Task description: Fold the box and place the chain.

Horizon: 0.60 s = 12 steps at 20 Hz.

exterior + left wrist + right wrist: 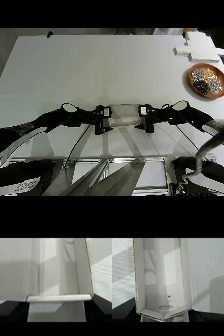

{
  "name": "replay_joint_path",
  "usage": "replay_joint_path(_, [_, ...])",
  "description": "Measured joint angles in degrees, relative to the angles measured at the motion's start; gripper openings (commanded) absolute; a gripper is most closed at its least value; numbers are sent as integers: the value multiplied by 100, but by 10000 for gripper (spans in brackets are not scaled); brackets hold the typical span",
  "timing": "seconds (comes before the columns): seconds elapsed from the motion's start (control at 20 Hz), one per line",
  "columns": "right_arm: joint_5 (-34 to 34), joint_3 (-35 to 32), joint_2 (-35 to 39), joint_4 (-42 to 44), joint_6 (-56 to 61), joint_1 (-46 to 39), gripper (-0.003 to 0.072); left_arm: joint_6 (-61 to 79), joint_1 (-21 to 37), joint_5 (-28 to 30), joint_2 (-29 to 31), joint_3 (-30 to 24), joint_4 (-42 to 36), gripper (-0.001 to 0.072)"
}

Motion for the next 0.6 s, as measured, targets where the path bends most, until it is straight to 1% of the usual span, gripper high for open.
replay_joint_path(0.25, [-2,0,0,2,2,0,402,166,0,-17,2,0,-120,689])
replay_joint_path(0.3, [-2,0,0,2,2,0,402,177,0,-17,0,0,-131,668])
replay_joint_path(0.4, [-2,0,0,7,7,0,402,197,0,-22,2,0,-144,544])
replay_joint_path(0.5, [-11,0,0,9,4,0,402,212,0,-22,0,-2,-149,253])
replay_joint_path(0.55, [-9,0,0,9,4,0,402,214,0,-22,0,-2,-149,192])
replay_joint_path(0.6, [-9,0,0,9,4,0,402,214,0,-22,0,0,-151,194])
